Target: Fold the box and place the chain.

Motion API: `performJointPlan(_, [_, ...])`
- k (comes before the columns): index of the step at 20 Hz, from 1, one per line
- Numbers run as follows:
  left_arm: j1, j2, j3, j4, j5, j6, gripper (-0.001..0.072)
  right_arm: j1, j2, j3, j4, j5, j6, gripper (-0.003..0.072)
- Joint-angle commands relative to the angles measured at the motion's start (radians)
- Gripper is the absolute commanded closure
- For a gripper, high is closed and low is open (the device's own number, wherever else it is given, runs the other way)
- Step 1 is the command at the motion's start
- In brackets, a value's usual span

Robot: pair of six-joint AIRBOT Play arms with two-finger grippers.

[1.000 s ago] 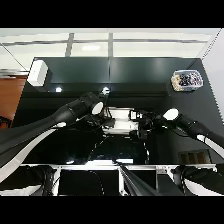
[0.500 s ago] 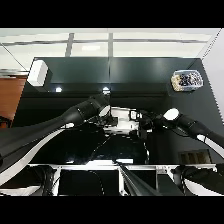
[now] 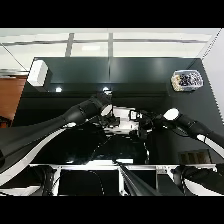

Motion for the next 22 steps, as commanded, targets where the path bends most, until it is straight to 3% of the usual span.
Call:
performJointPlan(1, [0.001,-0.013,0.002,0.005,-0.006,-0.001,0.0493,0.001,0.0,-0.001,0.0,0.0,0.0,0.0268])
performJointPlan(2, [0.001,-0.016,0.002,0.005,-0.004,0.002,0.0649,0.001,0.0,-0.001,0.0,0.0,0.0,0.0268])
performJointPlan(3, [0.001,-0.016,0.002,0.005,0.004,0.004,0.0683,0.001,0.0,-0.001,0.0,0.001,0.0,0.0268])
performJointPlan(5, [0.001,-0.016,0.002,0.008,0.01,0.004,0.0683,0.001,0.0,-0.001,0.0,0.001,0.001,0.0267])
performJointPlan(6, [0.001,-0.016,0.002,0.018,0.009,0.004,0.0683,0.0,0.0,0.0,0.0,0.0,0.016,0.023])
performJointPlan(7, [0.001,-0.016,0.002,0.02,0.009,0.003,0.0683,-0.001,0.005,0.0,-0.001,-0.001,0.045,0.0026])
performJointPlan(8, [0.003,-0.016,0.002,0.023,0.009,0.003,0.0683,-0.001,0.014,0.0,-0.013,-0.002,0.075,-0.0032])
performJointPlan(13, [0.005,-0.016,0.002,0.022,0.01,0.003,0.0684,-0.002,0.109,0.0,-0.238,0.045,0.213,-0.0026])
performJointPlan(17, [0.005,-0.016,0.002,0.021,0.009,0.003,0.0683,-0.002,0.151,0.0,-0.247,0.048,0.213,-0.0024])
performJointPlan(18, [0.005,-0.016,0.002,0.021,0.009,0.003,0.0683,0.0,0.151,0.0,-0.247,0.048,0.213,0.0056])
performJointPlan(19, [0.005,-0.016,0.002,0.02,0.007,0.003,0.0683,0.001,0.151,0.0,-0.245,0.051,0.213,0.0213])
performJointPlan(21, [0.005,-0.016,0.002,0.018,0.006,0.003,0.0683,0.001,0.151,0.0,-0.223,0.064,0.214,0.0309])
performJointPlan(22, [0.005,-0.016,0.002,0.018,0.006,0.003,0.0684,0.001,0.151,0.0,-0.208,0.076,0.22,0.0475])
